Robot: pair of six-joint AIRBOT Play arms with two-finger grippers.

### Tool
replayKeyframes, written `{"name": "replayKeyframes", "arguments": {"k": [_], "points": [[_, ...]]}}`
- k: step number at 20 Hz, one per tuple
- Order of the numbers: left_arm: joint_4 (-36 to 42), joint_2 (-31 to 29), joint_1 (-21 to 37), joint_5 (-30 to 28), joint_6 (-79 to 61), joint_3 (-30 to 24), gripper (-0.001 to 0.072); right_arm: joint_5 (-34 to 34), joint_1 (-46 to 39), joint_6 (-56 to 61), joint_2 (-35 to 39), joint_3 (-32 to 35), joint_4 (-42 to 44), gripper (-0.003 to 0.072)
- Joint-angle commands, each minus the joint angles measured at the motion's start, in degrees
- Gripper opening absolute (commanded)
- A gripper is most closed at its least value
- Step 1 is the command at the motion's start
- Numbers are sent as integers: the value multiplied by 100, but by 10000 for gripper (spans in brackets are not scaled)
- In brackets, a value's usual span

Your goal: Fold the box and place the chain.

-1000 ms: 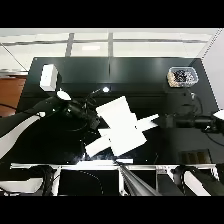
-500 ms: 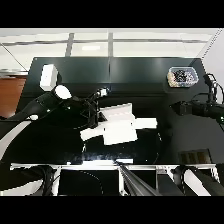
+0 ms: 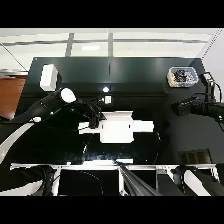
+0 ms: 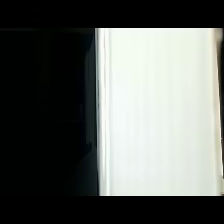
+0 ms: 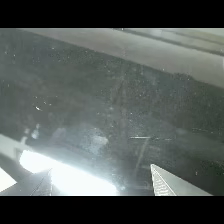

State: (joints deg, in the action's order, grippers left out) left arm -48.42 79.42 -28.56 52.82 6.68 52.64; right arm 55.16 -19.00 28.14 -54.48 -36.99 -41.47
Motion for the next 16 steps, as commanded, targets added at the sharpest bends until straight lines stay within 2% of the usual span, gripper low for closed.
{"name": "replayKeyframes", "arguments": {"k": [1, 9, 12, 16], "points": [[-61, 2, -68, -164, -31, -37, 30, 26, 238, -323, -9, 4, -186, 710], [-59, 179, -136, -175, -26, -153, 30, -68, 1211, -334, -57, 7, -343, 709], [-59, 197, -138, -118, -26, -153, 31, 372, 1438, -334, -57, 39, -387, 709], [-59, 197, -138, 28, -24, -153, 31, 514, 1873, -339, -57, 555, -387, 716]]}}
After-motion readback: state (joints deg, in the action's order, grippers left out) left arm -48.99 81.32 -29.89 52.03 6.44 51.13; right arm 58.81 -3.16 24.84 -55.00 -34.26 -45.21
